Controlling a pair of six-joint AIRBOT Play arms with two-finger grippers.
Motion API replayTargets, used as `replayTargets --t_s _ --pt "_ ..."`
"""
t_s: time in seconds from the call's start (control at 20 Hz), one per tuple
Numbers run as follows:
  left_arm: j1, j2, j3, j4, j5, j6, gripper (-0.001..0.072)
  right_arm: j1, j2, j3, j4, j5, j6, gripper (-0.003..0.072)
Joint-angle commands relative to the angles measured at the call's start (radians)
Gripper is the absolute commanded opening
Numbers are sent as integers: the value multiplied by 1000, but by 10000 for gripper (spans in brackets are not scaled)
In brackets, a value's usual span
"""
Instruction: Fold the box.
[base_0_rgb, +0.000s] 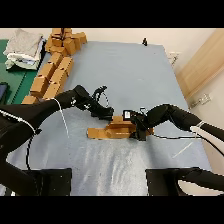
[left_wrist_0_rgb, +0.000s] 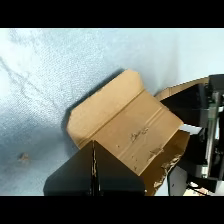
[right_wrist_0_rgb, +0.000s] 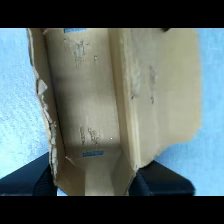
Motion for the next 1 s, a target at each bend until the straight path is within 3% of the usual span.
replayTargets --t_s 0.0,0.2,0.45,0.75,0.95 --pt "-22 -6 2 9 24 15 10 1 0 0 0 1 0 503" --pt "3 62 40 -16 16 75 7 1 0 0 0 1 0 503" --pt "55 312 6 73 -76 78 6 1 0 0 0 1 0 503" --pt "50 692 -311 87 -81 184 6 1 0 0 0 1 0 503" --pt "-42 878 -460 164 -39 380 10 1 0 0 -2 1 0 503"
